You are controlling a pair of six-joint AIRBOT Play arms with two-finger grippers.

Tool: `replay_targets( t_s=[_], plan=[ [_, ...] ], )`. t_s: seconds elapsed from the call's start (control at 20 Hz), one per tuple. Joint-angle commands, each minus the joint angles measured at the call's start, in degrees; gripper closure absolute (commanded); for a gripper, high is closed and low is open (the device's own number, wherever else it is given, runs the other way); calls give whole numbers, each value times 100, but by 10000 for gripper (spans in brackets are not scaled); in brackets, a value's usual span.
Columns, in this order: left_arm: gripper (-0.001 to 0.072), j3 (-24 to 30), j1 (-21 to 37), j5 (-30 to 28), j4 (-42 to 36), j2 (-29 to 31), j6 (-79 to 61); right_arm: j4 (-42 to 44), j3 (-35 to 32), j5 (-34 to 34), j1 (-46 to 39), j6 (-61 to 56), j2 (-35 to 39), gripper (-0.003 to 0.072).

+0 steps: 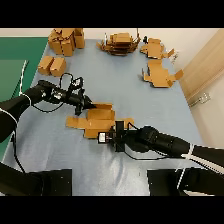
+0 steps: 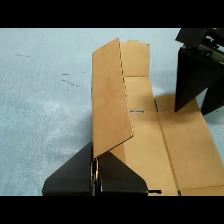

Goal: Fold the box.

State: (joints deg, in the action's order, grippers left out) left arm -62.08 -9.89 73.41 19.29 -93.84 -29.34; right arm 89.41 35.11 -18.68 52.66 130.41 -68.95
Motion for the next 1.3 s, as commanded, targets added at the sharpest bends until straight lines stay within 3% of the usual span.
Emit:
replay_targets(
  t_s=[0.0, 0.1, 0.3, 1.1, 1.25],
  plan=[
    [693, 2, 0, 127, 4, 4, 70, -125, 7, 706, -328, -446, -105, 211],
    [692, 2, 0, 308, 2, 4, 79, -125, 7, 1137, -481, -455, -37, 210],
    [691, 2, 0, 527, 7, 4, 247, -68, 92, 1110, -634, -640, -26, 72],
    [691, 2, 0, 610, 177, 4, 396, -72, 118, 737, -715, -656, 59, 67],
    [690, 2, 0, 610, 179, 4, 393, -72, 129, 745, -813, -656, 94, 24]
  ],
)
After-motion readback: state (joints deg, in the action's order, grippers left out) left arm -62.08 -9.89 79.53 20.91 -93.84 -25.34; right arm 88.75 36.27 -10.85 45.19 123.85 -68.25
